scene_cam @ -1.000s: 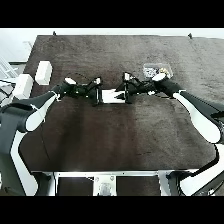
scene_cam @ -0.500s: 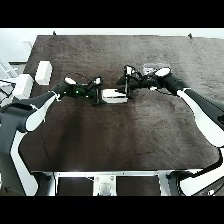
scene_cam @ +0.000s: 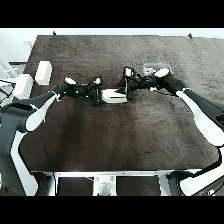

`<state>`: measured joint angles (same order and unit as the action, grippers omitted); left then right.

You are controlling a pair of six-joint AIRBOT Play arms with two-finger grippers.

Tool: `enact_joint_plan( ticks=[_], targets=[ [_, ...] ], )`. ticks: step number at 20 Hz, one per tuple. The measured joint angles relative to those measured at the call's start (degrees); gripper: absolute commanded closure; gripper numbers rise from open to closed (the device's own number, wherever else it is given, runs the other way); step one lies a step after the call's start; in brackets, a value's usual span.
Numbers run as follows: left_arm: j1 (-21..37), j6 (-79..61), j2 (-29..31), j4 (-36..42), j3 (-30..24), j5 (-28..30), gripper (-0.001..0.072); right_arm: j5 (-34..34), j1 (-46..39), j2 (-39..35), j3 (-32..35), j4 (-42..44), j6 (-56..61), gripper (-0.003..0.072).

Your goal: Fold the box and place the chain.

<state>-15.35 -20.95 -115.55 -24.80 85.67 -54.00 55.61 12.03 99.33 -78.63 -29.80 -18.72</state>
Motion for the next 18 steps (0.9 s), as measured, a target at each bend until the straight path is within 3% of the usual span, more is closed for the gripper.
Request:
enact_joint_plan(
  ticks=[13, 15, 18],
  targets=[
    [0.02, -0.04, -0.02, -0.02, 0.0, -0.02, 0.0181, -1.66, 0.33, 0.57, 0.04, -0.42, 0.0, 0.0437],
    [0.02, -0.02, -0.02, -0.02, 0.0, 0.0, 0.0182, -1.88, 0.37, 0.57, -0.04, -0.33, 0.0, 0.0506],
    [0.02, -0.04, -0.02, -0.02, 0.0, 0.0, 0.0181, -1.97, 0.37, 0.57, -0.07, -0.26, 0.0, 0.0506]
  ],
)
